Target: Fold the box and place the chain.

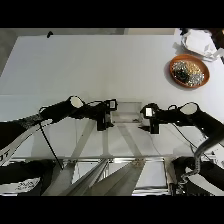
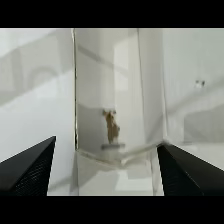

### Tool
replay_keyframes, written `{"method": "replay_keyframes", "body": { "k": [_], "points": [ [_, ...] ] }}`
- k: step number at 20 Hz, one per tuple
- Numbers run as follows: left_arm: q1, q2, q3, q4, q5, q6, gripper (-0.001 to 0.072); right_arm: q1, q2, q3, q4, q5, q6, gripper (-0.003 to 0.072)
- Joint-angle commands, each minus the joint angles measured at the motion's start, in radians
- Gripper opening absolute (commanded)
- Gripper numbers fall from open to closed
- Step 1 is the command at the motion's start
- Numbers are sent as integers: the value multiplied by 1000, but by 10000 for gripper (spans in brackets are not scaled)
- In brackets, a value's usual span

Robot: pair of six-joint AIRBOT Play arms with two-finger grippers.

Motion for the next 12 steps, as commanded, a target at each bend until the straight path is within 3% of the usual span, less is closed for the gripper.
{"method": "replay_keyframes", "body": {
  "k": [1, 6, 7, 8, 10, 12],
  "points": [
    [0, 0, 0, 3, -3, 3, 333, -69, 81, 0, -138, 45, 162, 700],
    [0, 0, 0, 3, -3, 3, 333, -166, 193, 0, -264, 148, 320, 683],
    [0, 0, 0, 3, -3, 3, 333, -171, 216, 0, -258, 170, 332, 634],
    [0, 0, 0, 3, -4, 3, 333, -171, 245, 0, -226, 207, 328, 467],
    [0, 0, 0, 3, -3, 3, 333, -171, 305, 0, -83, 277, 312, 42],
    [0, 0, 0, 3, -3, 3, 333, -167, 328, 0, 129, 317, 296, 20]
  ]
}}
